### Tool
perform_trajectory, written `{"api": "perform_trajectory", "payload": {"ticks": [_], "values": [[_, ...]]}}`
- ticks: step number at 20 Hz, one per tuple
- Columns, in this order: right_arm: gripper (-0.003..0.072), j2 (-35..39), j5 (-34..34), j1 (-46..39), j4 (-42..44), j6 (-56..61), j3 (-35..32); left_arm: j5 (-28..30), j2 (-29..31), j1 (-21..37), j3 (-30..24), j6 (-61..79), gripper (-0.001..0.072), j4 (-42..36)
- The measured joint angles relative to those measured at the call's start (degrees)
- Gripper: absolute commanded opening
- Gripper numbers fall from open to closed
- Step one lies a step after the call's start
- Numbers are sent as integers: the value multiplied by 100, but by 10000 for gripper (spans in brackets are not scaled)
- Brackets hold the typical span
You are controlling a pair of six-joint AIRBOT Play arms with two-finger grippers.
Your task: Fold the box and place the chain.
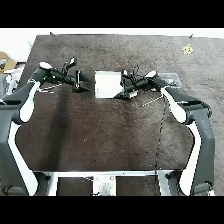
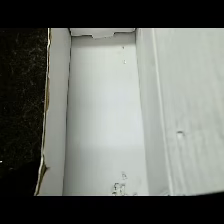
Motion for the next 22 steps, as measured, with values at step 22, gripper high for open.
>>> {"api": "perform_trajectory", "payload": {"ticks": [22], "values": [[442,2,2,0,-4,-7,0,229,-509,-520,0,699,720,-210]]}}
